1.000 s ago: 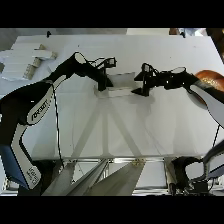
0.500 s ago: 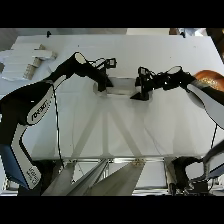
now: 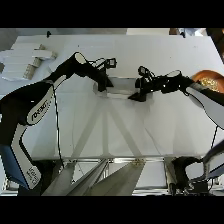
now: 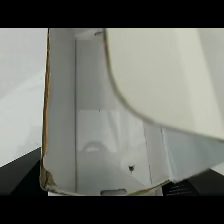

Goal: Fold the box and place the chain.

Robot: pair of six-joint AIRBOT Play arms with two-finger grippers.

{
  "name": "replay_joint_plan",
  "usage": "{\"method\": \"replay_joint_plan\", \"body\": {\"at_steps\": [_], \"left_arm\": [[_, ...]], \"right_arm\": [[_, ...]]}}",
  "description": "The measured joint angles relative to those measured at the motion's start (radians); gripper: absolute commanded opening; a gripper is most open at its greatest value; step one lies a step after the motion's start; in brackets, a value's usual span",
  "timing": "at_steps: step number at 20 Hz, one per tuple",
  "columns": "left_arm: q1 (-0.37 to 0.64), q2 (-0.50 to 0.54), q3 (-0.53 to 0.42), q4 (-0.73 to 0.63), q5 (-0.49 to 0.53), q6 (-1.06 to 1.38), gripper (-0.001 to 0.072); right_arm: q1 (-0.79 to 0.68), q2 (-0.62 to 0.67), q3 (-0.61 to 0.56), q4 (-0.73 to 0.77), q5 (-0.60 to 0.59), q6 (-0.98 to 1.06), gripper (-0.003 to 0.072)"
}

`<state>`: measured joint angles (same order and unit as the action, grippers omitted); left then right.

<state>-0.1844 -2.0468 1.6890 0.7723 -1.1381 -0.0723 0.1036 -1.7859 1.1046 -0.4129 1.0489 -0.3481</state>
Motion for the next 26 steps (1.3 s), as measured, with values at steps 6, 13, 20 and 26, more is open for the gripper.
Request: {"method": "replay_joint_plan", "body": {"at_steps": [6,13,20,26], "left_arm": [[0.0,0.0,0.0,0.0,-0.001,0.002,0.0015],[0.0,0.0,0.0,0.0,0.0,0.001,0.0015],[0.0,0.0,0.0,-0.001,0.001,0.001,0.0015],[0.0,0.0,0.0,0.0,0.001,0.001,0.0015]], "right_arm": [[0.023,0.001,-0.005,-0.059,-0.006,0.012,0.069],[0.019,0.001,-0.01,-0.098,-0.016,0.077,0.069],[0.017,0.001,-0.01,-0.084,-0.014,0.113,0.069],[0.017,0.001,-0.01,-0.102,-0.015,0.105,0.069]]}}
